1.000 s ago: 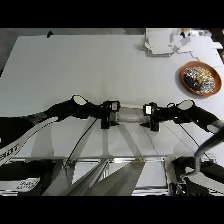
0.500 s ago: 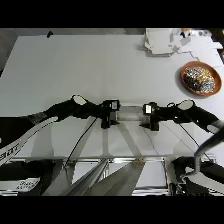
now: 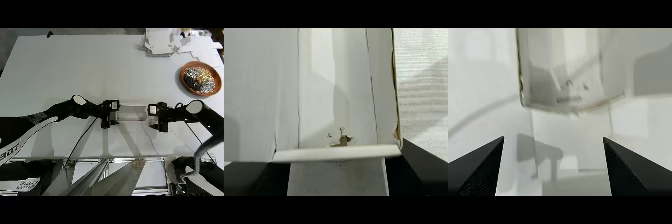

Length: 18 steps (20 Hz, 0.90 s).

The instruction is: Fold the box and place the chain.

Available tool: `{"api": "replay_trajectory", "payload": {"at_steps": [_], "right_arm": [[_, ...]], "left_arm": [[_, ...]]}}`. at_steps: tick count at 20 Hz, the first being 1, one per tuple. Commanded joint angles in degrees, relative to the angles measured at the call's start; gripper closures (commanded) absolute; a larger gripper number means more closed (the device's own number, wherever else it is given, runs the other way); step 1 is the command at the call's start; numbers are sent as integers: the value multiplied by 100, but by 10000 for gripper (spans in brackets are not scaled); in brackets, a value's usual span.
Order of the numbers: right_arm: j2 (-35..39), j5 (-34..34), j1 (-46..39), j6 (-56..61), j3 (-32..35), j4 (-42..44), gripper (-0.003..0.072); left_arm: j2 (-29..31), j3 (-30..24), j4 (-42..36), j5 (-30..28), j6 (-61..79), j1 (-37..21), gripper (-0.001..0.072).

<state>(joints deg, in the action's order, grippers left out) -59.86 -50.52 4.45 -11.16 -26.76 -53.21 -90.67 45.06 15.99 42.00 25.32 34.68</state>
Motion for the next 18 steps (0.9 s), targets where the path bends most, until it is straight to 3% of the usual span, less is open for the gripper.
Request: {"api": "replay_trajectory", "payload": {"at_steps": [1,4,5,6,7,11,18], "right_arm": [[761,-249,-339,691,-4,-361,19],[1370,-417,-391,682,-2,122,240],[1464,-468,-391,662,-2,549,413],[1484,-544,-391,586,-2,979,631],[1456,-590,-391,417,-2,1447,669],[1084,-28,-391,-9,-2,2643,669],[-535,719,-391,-92,-2,3864,669]], "left_arm": [[4,2,11,22,11,4,640],[4,2,11,22,11,4,640],[4,2,9,24,11,4,640],[4,2,11,22,11,4,640],[4,2,11,22,11,4,640],[4,2,11,24,11,4,640],[4,2,11,24,11,4,640]]}}
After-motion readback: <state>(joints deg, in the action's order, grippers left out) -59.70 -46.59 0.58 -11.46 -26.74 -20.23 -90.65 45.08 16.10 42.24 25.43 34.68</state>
